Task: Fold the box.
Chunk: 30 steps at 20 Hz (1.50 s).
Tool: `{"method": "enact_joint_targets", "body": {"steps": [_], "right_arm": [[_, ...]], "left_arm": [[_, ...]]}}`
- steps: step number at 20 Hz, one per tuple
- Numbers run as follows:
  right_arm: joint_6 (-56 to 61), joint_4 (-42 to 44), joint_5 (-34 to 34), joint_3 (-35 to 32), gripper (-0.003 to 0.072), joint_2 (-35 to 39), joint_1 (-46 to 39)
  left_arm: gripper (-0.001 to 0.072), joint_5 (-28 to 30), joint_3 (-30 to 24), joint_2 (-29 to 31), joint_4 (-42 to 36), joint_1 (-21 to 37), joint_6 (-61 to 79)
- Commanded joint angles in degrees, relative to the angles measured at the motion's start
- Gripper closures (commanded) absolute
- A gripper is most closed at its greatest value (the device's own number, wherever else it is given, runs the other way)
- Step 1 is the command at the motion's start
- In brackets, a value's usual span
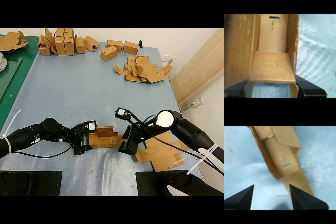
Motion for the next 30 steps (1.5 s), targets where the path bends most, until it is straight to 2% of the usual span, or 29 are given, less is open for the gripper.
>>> {"method": "enact_joint_targets", "body": {"steps": [1,5,8,9,10,11,17,23,26,30], "right_arm": [[22.82,11.39,0.92,0.02,-0.0014,1.11,-0.17],[25.42,12.48,-3.78,0.04,-0.0012,1.14,-0.15],[25.64,13.44,-3.82,-0.13,0.0242,1.11,0.13],[25.88,13.68,-3.67,-0.15,0.0374,1.11,0.2],[26.88,13.38,-3.67,-0.15,0.06,0.98,0.2],[27.98,13.29,-3.96,-0.15,0.0685,0.61,0.17],[26.27,16.28,-10.32,2.36,0.0687,-3.19,-2.25],[17.4,22.4,-10.25,10.38,0.0687,-16.72,-4.72],[15.93,22.18,-10.51,12.15,0.0687,-22.03,-4.72],[15.41,17.66,-10.51,12.04,0.0686,-26.62,-4.7]], "left_arm": [[0.0238,0.0,-0.02,0.04,0.02,0.04,0.02],[0.0239,0.02,-0.02,0.04,0.02,0.04,0.02],[0.0238,0.02,-0.02,0.04,0.02,0.04,0.02],[0.0239,0.02,-0.02,0.04,0.02,0.04,0.02],[0.0239,-0.02,-0.02,0.04,0.02,0.04,0.02],[0.0239,-0.07,-0.02,0.04,0.02,0.04,0.02],[0.0239,-0.07,-0.02,0.04,0.02,0.04,0.02],[0.0238,-0.07,-0.02,0.04,0.02,0.04,0.02],[0.0239,-0.04,-0.02,0.04,0.02,0.04,0.02],[0.0238,-0.04,-0.02,0.04,0.02,0.04,0.02]]}}
